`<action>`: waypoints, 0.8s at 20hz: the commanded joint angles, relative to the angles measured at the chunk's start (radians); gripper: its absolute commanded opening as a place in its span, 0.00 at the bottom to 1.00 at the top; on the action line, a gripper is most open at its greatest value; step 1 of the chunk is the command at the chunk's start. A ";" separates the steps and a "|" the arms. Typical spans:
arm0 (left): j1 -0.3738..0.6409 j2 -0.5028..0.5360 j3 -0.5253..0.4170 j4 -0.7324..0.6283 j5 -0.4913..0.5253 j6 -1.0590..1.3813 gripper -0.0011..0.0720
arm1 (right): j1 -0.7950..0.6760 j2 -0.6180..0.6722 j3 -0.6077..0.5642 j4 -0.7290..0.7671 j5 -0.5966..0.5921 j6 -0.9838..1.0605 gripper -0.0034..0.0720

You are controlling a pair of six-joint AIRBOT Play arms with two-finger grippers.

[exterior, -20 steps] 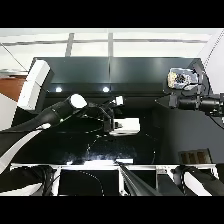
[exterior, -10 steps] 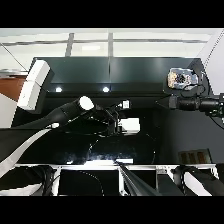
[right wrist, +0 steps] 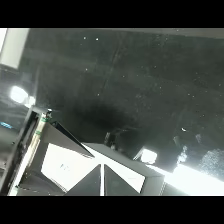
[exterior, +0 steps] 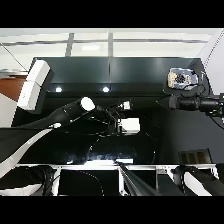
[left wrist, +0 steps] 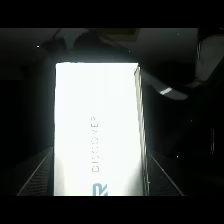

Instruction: Fold the box and place the chain.

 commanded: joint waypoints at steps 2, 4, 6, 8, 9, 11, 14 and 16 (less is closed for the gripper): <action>-0.040 -0.022 0.000 0.193 0.097 -0.218 0.99 | -0.001 0.001 0.000 0.000 -0.017 0.000 0.08; -0.060 -0.029 0.000 0.220 0.094 -0.247 0.98 | -0.001 0.001 0.000 0.000 -0.024 0.000 0.08; -0.061 -0.024 0.014 0.220 0.068 -0.247 0.55 | -0.001 0.001 0.000 0.000 -0.024 0.000 0.08; -0.040 0.003 0.040 0.233 0.034 -0.307 0.47 | -0.005 0.001 0.002 0.000 -0.025 -0.001 0.08; -0.024 0.027 0.049 0.265 0.033 -0.389 0.47 | -0.019 0.001 0.005 0.000 -0.026 -0.001 0.08; 0.029 0.091 0.056 0.396 0.014 -0.587 0.47 | -0.072 0.001 0.014 -0.001 -0.035 0.000 0.08; 0.161 0.197 0.055 0.632 -0.142 -0.882 0.47 | -0.154 0.001 0.016 -0.020 -0.050 0.000 0.08; 0.272 0.266 0.053 0.753 -0.301 -1.032 0.47 | -0.174 0.001 0.016 -0.056 -0.051 0.000 0.08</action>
